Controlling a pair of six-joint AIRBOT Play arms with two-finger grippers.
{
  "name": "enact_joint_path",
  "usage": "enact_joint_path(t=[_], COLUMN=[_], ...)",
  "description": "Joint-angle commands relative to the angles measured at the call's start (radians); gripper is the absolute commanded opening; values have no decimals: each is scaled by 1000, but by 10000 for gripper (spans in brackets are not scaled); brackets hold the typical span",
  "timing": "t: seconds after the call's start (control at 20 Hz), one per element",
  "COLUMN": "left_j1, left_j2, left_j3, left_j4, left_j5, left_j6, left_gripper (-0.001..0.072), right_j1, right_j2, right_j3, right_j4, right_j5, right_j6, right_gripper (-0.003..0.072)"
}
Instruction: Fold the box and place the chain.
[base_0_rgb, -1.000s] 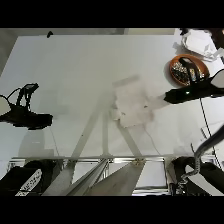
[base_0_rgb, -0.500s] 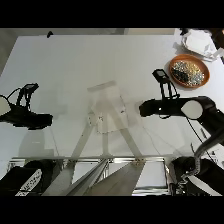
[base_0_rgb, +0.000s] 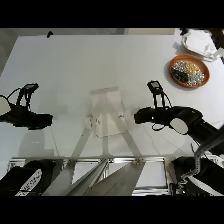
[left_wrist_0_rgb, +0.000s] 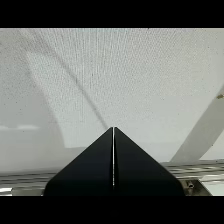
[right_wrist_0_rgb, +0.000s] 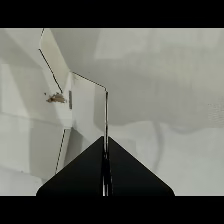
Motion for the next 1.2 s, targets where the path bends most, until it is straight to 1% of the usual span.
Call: enact_joint_path(t=[0.0,0.1,0.7,0.85,0.95,1.05,1.15], left_j1=[0,0,0,0,0,0,0], left_j2=[1,1,1,1,1,1,1], left_j3=[0,0,0,0,0,0,0], left_j4=[0,0,0,0,0,0,0], left_j5=[0,0,0,0,0,0,0], left_j6=[0,0,0,0,0,0,0], left_gripper=[11,11,11,11,11,11,11], right_j1=[39,44,44,44,44,44,44], right_j2=[1,1,1,1,1,1,1], right_j3=[-40,-43,-43,-43,-43,-43,-43], right_j4=[-100,-126,-145,-181,-255,-315,-316], right_j5=[-54,-53,-60,-63,-60,-22,51], right_j6=[135,158,158,176,264,344,384], right_gripper=[19,19,19,19,19,19,19])
